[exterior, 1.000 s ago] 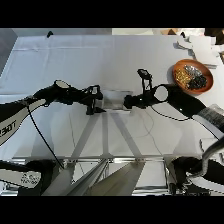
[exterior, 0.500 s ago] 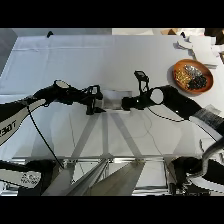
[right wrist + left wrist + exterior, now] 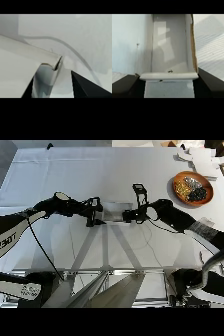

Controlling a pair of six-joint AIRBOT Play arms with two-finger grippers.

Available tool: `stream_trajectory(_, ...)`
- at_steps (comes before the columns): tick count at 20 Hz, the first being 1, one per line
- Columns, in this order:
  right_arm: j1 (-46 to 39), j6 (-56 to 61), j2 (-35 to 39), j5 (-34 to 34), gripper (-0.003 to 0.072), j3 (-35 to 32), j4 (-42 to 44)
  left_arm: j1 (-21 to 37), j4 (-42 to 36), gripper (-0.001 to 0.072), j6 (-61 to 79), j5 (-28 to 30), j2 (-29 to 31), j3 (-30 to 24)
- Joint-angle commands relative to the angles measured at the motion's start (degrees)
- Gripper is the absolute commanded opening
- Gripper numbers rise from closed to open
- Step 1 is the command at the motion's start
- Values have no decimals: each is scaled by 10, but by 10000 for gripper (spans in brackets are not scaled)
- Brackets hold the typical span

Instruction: Fold the box and place the chain.

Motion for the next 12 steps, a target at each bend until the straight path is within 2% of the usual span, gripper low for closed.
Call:
stream_trajectory(1, 1, 19, -8, -2, 470, 0, -36, 0, 0, 318, 0, 0, 0, 0)
stream_trajectory(4, 8, 59, -10, -2, 465, 0, -65, 0, 0, 318, 0, 0, 0, 0)
stream_trajectory(7, 21, 59, -10, 9, 145, 1, -87, 0, 0, 318, 0, 0, 0, 0)
stream_trajectory(9, 31, 81, -10, 11, 143, 1, -87, 0, 0, 318, 0, 0, 0, 0)
stream_trajectory(10, 36, 98, -10, 13, 151, 1, -87, 0, 0, 318, 0, 0, 0, 0)
stream_trajectory(11, 39, 114, -10, 11, 271, 1, -87, 0, 0, 318, 0, 0, 0, 0)
stream_trajectory(12, 39, 121, -10, 8, 475, 1, -86, 0, 0, 318, 0, 0, 0, 0)
